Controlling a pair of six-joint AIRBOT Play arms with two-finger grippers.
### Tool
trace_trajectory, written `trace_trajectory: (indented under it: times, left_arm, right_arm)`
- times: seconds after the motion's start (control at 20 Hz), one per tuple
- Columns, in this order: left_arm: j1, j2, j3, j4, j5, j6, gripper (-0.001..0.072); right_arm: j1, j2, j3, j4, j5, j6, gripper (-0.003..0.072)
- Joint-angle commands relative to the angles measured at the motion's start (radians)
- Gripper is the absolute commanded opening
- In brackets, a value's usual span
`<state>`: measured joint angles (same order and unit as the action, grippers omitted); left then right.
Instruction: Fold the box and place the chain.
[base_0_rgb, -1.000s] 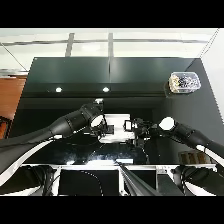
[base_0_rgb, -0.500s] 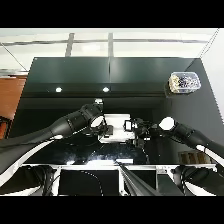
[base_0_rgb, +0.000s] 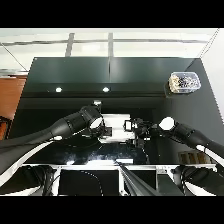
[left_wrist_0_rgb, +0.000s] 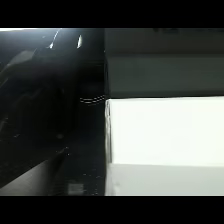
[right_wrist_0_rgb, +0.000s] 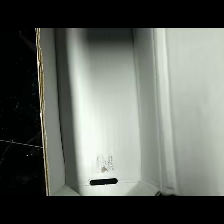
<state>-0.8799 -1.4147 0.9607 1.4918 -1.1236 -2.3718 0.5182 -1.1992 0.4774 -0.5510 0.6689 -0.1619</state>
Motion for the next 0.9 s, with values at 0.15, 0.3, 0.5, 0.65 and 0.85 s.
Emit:
trace_trajectory:
  times: [0.15, 0.3, 0.5, 0.65, 0.85]
  left_arm:
    - [0.01, 0.016, -0.01, -0.034, 0.082, 0.008, 0.0393]
    - [0.016, 0.016, -0.01, -0.034, 0.067, 0.008, 0.0111]
    - [0.015, 0.015, -0.01, -0.033, 0.068, 0.012, 0.0024]
    - [0.015, 0.015, -0.01, -0.03, 0.068, 0.017, 0.0024]
    - [0.016, 0.016, -0.01, -0.027, 0.053, 0.029, 0.0024]
  right_arm:
    - [0.0, 0.0, 0.0, 0.0, 0.0, 0.0, 0.0191]
    - [0.0, 0.0, 0.0, 0.0, 0.0, 0.0, 0.0191]
    - [0.0, 0.0, 0.0, 0.0, 0.0, 0.0, 0.019]
    - [0.0, 0.0, 0.0, 0.0, -0.002, 0.008, 0.019]
    - [0.0, 0.0, 0.003, -0.002, -0.021, 0.076, 0.0582]
